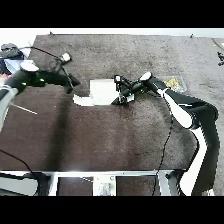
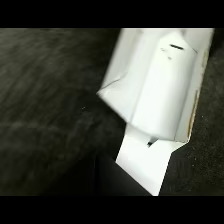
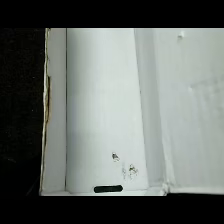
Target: Fold the box and place the chain.
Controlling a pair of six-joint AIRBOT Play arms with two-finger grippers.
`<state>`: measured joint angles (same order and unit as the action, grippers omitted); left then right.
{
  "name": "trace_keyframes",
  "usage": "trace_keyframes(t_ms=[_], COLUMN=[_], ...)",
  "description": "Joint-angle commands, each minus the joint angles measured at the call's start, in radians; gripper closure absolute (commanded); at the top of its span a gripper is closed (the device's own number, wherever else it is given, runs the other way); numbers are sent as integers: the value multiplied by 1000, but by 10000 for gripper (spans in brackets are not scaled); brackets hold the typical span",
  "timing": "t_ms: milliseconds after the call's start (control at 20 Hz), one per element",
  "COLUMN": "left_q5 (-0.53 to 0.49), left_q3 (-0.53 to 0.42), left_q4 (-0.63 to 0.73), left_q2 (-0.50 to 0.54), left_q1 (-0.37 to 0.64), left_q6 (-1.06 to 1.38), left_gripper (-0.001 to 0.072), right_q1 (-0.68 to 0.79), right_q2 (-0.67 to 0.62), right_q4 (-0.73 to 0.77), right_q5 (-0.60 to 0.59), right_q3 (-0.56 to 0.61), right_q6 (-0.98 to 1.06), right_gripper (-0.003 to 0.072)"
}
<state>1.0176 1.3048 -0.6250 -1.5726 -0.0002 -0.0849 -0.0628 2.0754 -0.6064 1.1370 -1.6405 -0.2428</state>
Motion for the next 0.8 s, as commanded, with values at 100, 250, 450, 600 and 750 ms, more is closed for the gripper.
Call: trace_keyframes(t_ms=[100, 250, 450, 600, 750], left_q5=[25, 42, 54, 70, 80], left_q3=[-98, -163, -181, -181, -181], left_q4=[-30, -51, -32, 37, 47], left_q2=[71, 42, -47, -109, -151], left_q1=[157, 161, 161, 138, 94], left_q6=[-573, -651, -735, -723, -713], left_gripper=[702, 702, 702, 701, 700], right_q1=[-1, -1, -1, -1, -1], right_q2=[0, 0, 0, 0, 0], right_q4=[0, 0, 0, 0, 0], right_q5=[0, 0, 0, 0, 0], right_q3=[0, 0, 0, 0, 0], right_q6=[0, 0, 0, 0, 1], right_gripper=[310, 310, 310, 310, 310])
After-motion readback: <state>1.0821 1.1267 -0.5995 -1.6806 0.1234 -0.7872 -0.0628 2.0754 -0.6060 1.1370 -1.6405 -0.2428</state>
